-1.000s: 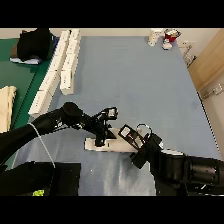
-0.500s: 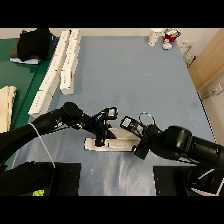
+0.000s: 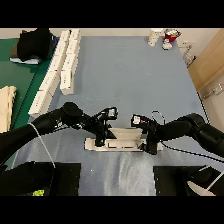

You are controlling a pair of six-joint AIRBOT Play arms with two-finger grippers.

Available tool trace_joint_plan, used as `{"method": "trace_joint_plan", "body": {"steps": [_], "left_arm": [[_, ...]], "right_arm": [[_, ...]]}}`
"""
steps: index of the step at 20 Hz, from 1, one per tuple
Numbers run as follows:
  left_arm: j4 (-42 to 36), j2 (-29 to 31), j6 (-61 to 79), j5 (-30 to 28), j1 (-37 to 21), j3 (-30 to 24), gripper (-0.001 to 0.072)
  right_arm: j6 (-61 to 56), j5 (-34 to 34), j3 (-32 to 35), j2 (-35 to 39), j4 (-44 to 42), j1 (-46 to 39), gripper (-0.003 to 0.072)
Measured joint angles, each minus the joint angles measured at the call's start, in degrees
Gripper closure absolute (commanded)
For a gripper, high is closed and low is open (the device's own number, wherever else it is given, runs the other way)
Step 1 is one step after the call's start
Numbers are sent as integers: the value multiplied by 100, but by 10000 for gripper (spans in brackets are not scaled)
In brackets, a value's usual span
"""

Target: Fold the box.

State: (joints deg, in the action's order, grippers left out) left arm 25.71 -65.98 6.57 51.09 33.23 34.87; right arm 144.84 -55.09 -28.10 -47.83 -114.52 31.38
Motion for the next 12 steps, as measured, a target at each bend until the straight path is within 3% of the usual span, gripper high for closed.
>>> {"method": "trace_joint_plan", "body": {"steps": [12], "left_arm": [[0, 0, 0, -2, 0, 0, 697]], "right_arm": [[144, -83, 111, 0, -286, -166, -34]]}}
